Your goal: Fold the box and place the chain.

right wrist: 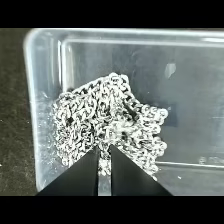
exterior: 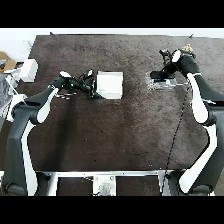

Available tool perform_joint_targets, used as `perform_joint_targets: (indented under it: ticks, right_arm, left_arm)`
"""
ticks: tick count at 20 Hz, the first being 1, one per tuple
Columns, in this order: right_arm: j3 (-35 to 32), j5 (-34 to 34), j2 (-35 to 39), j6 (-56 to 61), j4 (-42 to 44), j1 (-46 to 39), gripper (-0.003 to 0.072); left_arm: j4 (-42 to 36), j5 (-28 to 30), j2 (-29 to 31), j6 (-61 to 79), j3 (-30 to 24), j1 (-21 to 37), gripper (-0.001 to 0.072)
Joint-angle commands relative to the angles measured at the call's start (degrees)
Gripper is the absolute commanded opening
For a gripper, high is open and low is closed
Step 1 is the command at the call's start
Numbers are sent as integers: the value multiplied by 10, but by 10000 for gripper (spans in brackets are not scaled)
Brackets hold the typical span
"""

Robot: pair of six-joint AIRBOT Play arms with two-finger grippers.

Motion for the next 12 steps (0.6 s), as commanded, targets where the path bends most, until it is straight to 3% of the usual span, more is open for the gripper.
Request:
perform_joint_targets:
  ticks: [1, 7, 12]
  right_arm:
    - [0, 10, 40, 1, -1, 3, 4]
    - [0, 15, 197, -19, 2, 29, 3]
    - [0, -112, 346, -42, -9, 97, 3]
  left_arm:
    - [0, 0, 0, 0, 0, 0, 225]
    - [0, 0, 0, 0, 0, 0, 224]
    - [0, 0, 0, 0, 0, 0, 224]
